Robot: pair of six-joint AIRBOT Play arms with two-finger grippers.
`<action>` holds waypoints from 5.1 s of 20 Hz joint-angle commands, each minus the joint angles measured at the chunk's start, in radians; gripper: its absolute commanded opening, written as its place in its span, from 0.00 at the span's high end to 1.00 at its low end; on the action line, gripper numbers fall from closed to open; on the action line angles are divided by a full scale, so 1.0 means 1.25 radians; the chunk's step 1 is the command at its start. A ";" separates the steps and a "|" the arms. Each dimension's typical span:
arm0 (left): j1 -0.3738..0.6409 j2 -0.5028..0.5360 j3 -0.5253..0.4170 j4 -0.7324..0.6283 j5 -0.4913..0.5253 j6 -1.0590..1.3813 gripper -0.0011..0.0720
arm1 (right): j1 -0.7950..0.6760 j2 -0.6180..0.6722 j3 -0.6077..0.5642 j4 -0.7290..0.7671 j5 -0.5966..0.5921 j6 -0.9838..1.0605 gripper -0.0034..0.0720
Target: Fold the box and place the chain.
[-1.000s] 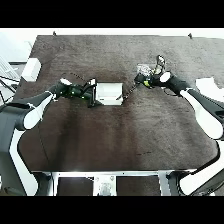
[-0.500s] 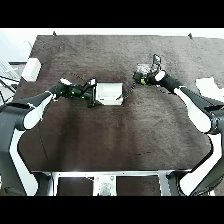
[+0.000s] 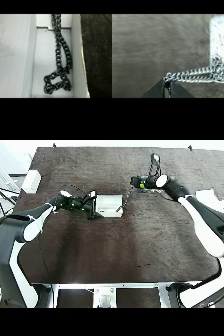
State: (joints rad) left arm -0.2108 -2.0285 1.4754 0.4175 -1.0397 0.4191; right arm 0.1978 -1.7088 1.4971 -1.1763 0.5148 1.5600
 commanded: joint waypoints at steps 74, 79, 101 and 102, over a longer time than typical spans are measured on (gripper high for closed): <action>0.001 0.000 0.000 0.000 -0.006 0.000 0.53 | 0.106 0.003 -0.107 -0.378 0.149 0.553 0.26; 0.001 0.000 0.000 0.000 -0.006 0.000 0.53 | 0.121 -0.119 0.049 -0.363 0.237 0.552 0.27; 0.001 0.000 0.000 -0.003 -0.016 0.000 0.53 | 0.161 -0.092 0.157 -0.499 0.378 0.522 0.95; 0.001 0.000 0.000 -0.003 -0.016 0.000 0.53 | 0.168 -0.063 0.157 -0.523 0.384 0.523 0.95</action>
State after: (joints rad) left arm -0.2115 -2.0281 1.4757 0.4057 -1.0603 0.4213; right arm 0.3931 -1.8690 1.6913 -1.7279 0.9489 2.2086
